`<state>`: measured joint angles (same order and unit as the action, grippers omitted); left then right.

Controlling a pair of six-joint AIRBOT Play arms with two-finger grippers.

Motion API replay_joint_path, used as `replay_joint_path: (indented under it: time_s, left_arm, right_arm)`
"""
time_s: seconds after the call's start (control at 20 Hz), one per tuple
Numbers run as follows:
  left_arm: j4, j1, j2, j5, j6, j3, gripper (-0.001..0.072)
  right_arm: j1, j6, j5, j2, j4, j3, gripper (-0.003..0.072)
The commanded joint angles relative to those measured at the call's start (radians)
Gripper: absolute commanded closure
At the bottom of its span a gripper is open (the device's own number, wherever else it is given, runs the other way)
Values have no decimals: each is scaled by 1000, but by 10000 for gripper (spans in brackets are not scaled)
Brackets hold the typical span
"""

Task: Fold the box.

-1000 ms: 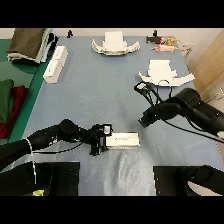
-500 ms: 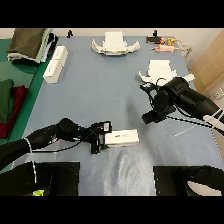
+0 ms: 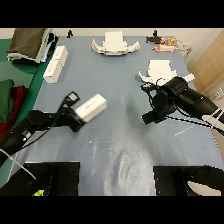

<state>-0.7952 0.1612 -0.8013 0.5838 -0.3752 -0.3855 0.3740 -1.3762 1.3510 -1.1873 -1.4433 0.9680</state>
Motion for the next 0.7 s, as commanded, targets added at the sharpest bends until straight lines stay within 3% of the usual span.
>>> replay_joint_path:
  time_s: [0.0, 0.2, 0.45, 0.65]
  left_arm:
    - [-266, -292, 77, 9, -290, -1, 187]
    - [-259, -504, 52, -26, -296, -1, 187]
    - [-233, -524, -119, -205, -325, -51, 187]
    - [-193, -520, -334, -217, -328, -217, 187]
  right_arm:
    - [0, 2, 1, 0, 0, 1, 683]
    - [0, 2, 1, 0, 0, 1, 683]
    - [0, 2, 1, 0, 0, 1, 683]
    - [0, 2, 1, 0, 0, 1, 683]
